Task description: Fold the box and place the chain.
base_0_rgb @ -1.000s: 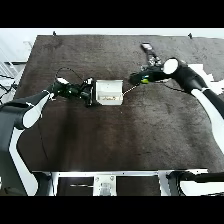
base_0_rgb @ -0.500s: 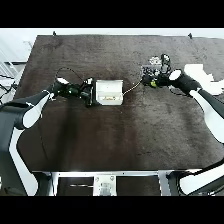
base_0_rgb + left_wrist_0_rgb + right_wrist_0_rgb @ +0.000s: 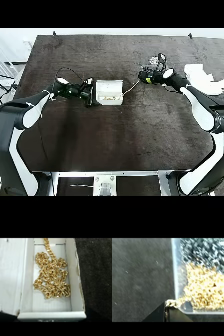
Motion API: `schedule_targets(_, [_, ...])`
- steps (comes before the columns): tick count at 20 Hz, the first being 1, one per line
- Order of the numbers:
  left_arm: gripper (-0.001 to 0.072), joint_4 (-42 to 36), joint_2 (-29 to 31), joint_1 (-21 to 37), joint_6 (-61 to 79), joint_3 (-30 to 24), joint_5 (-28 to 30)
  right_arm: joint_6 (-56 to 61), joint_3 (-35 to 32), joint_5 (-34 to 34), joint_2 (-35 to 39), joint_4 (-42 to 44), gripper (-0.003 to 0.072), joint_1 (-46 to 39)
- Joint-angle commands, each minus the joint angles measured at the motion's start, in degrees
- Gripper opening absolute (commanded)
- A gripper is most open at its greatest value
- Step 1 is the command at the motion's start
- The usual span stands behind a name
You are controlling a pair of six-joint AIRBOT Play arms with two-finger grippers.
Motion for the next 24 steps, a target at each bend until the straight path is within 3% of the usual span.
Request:
schedule_targets(1, [0.0471,0.0,0.0,0.0,0.0,0.0,0.0,-2.1,0.8,4.5,2.3,0.3,0.0008,-0.1])
schedule_targets(6, [0.0471,0.0,0.0,0.0,0.0,0.0,-0.1,-6.3,0.8,16.2,17.3,-0.7,0.0008,0.9])
schedule_targets(13, [0.0471,0.0,0.0,0.0,0.0,0.0,-0.2,-5.6,0.8,17.9,35.4,-9.7,0.0007,8.8])
schedule_targets(17, [0.0471,0.0,0.0,0.0,0.0,0.0,-0.2,-1.2,0.8,17.9,39.3,-17.3,0.0006,14.2])
schedule_targets(24, [0.0471,0.0,0.0,0.0,0.0,0.0,-0.2,4.5,-3.0,16.3,39.7,-20.9,0.0006,20.8])
